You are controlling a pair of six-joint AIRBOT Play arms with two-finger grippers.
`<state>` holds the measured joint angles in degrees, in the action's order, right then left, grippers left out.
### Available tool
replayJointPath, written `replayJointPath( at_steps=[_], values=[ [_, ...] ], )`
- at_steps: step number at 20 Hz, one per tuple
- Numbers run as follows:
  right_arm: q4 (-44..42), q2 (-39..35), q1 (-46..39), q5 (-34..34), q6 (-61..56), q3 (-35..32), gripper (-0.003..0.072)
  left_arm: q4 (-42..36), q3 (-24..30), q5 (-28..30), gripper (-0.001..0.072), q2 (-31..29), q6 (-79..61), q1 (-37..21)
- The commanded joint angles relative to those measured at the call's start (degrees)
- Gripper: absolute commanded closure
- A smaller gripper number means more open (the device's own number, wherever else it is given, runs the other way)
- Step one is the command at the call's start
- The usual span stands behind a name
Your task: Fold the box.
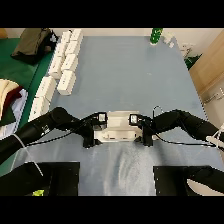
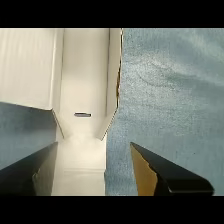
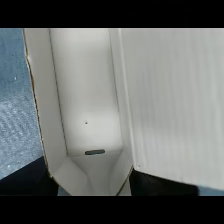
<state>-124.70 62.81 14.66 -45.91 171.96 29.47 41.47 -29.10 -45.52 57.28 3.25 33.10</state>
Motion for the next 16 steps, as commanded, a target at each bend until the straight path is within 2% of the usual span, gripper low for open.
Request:
replayJointPath(
  at_steps=[1, 2, 3, 6, 7, 8, 13, 16],
  values=[
    [-0.02, -0.02, 0.00, 0.00, -0.02, -0.02, 0.0167, -5.88, 0.28, 5.27, 0.0215, 4.00, -7.61, 2.10],
    [-0.02, -0.02, 0.00, 0.00, -0.02, -0.02, 0.0167, -7.13, 0.28, 6.16, 0.0348, 4.52, -9.01, 2.29],
    [-0.02, -0.02, 0.00, 0.00, -0.02, -0.02, 0.0167, -7.50, 0.24, 6.88, 0.0424, 4.81, -9.40, 2.58],
    [-0.02, -0.02, 0.00, 0.00, -0.02, -0.02, 0.0168, -7.50, 0.24, 7.63, 0.0424, 4.87, -9.38, 2.64],
    [-0.02, -0.02, 0.00, 0.00, -0.02, -0.02, 0.0168, -7.78, 0.24, 7.63, 0.0536, 4.87, -9.49, 2.64],
    [-0.02, -0.02, 0.00, 0.00, -0.02, -0.02, 0.0168, -7.87, 0.24, 7.65, 0.0594, 4.87, -9.51, 2.64],
    [-0.02, -0.02, 0.00, 0.00, -0.02, -0.02, 0.0167, -10.95, 0.26, 8.72, 0.0594, 4.87, -10.91, 3.89],
    [-0.02, -0.02, 0.00, 0.00, -0.02, -0.02, 0.0167, -14.97, 0.24, 12.52, 0.0593, 5.35, -14.60, 6.54]
  ],
)
